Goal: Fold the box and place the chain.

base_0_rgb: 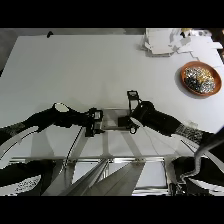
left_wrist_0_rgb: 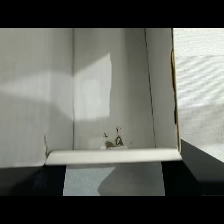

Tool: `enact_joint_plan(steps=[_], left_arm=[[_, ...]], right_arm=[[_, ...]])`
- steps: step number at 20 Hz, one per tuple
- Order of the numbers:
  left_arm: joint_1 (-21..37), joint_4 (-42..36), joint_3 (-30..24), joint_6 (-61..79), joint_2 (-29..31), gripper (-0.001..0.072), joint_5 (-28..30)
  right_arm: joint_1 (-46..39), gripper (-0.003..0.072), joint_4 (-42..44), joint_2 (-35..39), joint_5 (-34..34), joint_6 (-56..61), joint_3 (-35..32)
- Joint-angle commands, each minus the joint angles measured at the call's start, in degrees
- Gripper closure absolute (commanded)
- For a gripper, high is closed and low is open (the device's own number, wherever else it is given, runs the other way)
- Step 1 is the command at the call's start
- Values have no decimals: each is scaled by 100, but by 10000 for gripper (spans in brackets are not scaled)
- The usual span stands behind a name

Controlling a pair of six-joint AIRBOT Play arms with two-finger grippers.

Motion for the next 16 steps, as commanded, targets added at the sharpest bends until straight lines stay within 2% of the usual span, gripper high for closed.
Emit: enact_joint_plan(steps=[1,2,5,6,8,12,16], left_arm=[[0,4,-2,0,2,696,0],[0,4,-2,0,2,696,-2],[0,4,-2,0,2,696,0],[0,4,-2,0,2,696,-2],[0,4,-2,0,2,696,-2],[0,4,-2,0,2,696,-2],[0,4,-2,0,2,696,-2]], right_arm=[[26,585,87,-26,17,-31,-2],[46,654,96,-26,17,-72,-2],[79,664,94,-26,17,-72,-2],[79,632,94,-24,17,-74,0],[79,311,96,-15,61,-79,0],[247,308,-31,356,400,-608,0],[293,310,-295,1283,1034,-1436,0]])
